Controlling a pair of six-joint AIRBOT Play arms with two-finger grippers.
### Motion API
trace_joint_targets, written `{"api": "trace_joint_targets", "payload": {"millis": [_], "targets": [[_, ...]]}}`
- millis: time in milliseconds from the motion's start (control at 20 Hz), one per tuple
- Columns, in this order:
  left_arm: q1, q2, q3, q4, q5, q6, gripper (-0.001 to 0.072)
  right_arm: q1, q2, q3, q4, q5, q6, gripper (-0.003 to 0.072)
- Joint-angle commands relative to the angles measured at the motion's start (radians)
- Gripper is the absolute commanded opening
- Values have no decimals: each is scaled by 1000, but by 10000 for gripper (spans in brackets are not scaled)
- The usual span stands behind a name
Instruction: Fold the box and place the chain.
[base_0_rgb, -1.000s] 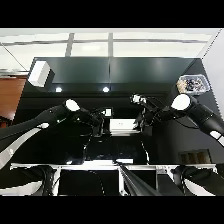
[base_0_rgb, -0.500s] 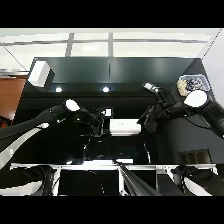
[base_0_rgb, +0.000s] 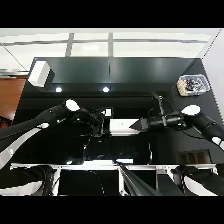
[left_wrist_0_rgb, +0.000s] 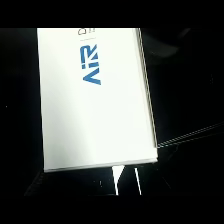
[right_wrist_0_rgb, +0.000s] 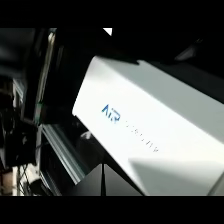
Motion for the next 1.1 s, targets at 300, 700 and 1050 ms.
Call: {"api": "trace_joint_targets", "payload": {"millis": [300, 700, 1050], "targets": [[0, -1, 0, 0, -1, 0, 398, -1, -68, -17, -69, -162, 93, 15], [0, -1, 0, 0, -2, 0, 401, 25, -61, -3, -82, -130, 69, 15], [17, 15, 0, 9, -6, -4, 716, -147, 178, 200, -287, 109, 156, 15]]}}
